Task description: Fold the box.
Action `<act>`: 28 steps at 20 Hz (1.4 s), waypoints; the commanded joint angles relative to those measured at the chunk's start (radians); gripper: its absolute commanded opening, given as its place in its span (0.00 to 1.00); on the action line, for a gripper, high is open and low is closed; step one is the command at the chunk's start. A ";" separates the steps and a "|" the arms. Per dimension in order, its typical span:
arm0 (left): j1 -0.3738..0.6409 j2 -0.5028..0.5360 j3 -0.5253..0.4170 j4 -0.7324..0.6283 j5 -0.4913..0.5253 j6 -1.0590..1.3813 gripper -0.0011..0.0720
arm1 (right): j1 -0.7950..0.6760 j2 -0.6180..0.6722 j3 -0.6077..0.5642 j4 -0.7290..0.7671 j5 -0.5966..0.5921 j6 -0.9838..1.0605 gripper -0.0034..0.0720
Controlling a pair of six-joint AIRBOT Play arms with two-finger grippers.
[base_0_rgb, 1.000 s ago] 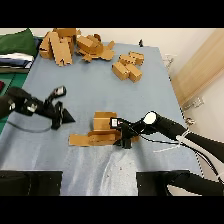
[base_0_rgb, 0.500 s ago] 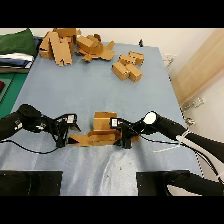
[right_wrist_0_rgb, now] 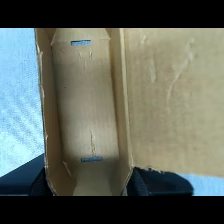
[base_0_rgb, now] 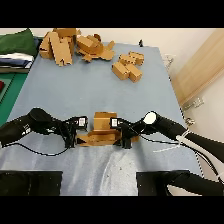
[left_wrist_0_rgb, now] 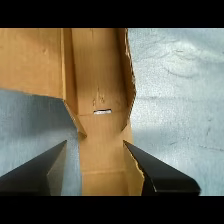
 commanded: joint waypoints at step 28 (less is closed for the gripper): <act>-0.140 0.000 0.011 0.004 0.113 -0.177 0.16 | 0.001 0.000 0.001 0.000 0.000 0.000 0.59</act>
